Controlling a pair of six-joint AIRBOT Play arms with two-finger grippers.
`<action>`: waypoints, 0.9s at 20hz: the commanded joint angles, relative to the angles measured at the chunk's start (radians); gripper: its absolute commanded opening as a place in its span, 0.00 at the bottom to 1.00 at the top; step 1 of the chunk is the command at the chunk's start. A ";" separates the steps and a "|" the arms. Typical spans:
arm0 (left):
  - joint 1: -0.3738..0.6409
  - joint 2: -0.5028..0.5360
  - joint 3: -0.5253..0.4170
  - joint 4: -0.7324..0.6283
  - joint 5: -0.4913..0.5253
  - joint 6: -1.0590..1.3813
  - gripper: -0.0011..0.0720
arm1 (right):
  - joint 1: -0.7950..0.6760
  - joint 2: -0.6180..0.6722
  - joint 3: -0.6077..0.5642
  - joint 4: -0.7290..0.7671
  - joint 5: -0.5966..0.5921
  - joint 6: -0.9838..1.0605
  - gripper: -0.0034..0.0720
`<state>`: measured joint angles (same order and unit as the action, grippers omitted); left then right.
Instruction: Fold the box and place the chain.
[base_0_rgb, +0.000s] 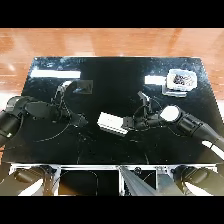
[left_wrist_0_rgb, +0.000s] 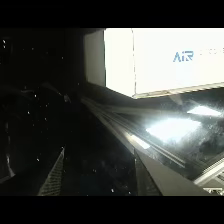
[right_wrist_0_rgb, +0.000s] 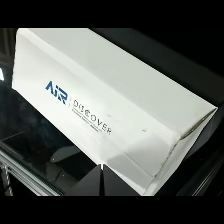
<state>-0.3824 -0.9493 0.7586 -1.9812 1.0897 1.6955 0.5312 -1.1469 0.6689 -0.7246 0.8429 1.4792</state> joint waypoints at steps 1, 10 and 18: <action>0.000 -0.017 0.032 -0.028 -0.039 0.163 0.76 | -0.002 0.001 0.012 0.002 -0.002 -0.007 0.08; -0.131 -0.203 0.150 -0.116 -0.156 1.277 0.76 | -0.008 0.001 0.016 -0.001 0.026 -0.006 0.08; -0.251 -0.225 0.150 0.016 -0.228 1.308 0.76 | -0.225 0.018 0.117 -0.120 0.200 -0.015 0.08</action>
